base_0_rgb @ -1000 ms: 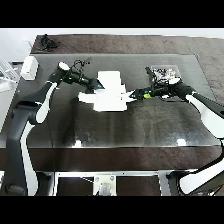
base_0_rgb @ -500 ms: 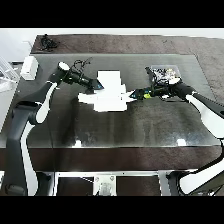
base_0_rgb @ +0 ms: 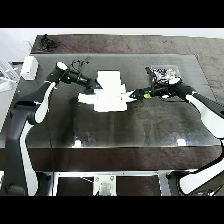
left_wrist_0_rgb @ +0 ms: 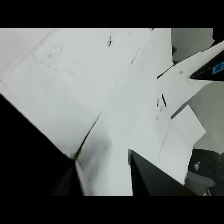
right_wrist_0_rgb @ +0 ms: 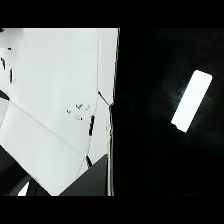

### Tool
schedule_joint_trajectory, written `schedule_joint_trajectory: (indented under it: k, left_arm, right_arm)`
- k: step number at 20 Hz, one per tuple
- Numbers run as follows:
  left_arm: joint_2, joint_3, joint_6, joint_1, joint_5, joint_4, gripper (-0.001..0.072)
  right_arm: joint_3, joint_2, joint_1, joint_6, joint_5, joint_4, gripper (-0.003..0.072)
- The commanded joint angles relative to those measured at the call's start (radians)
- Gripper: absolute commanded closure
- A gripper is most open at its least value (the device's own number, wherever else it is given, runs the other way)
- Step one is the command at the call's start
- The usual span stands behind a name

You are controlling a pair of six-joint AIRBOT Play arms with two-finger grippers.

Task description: Fold the box and place the chain.

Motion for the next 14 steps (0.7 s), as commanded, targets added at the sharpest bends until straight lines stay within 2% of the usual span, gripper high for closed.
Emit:
schedule_joint_trajectory:
  k: [1, 8, 10, 13, 14]
  left_arm:
    - [-0.001, 0.001, 0.018, 0.004, 0.002, -0.010, 0.0361]
    - [-0.016, 0.000, 0.031, 0.003, -0.011, -0.059, 0.0363]
    - [-0.026, 0.000, 0.040, 0.002, -0.015, -0.081, 0.0460]
    - [-0.026, 0.000, 0.056, 0.002, -0.018, -0.082, 0.0467]
    - [-0.026, 0.001, 0.063, 0.002, -0.018, -0.084, 0.0536]
  right_arm:
    - [0.001, 0.001, 0.000, 0.000, 0.000, 0.000, 0.0683]
    - [0.001, 0.001, 0.000, 0.000, 0.000, 0.000, 0.0683]
    - [0.001, 0.001, 0.000, 0.000, 0.000, 0.000, 0.0683]
    - [0.001, 0.001, 0.000, 0.000, 0.000, 0.000, 0.0683]
    - [0.001, 0.001, 0.000, 0.000, 0.000, 0.000, 0.0683]
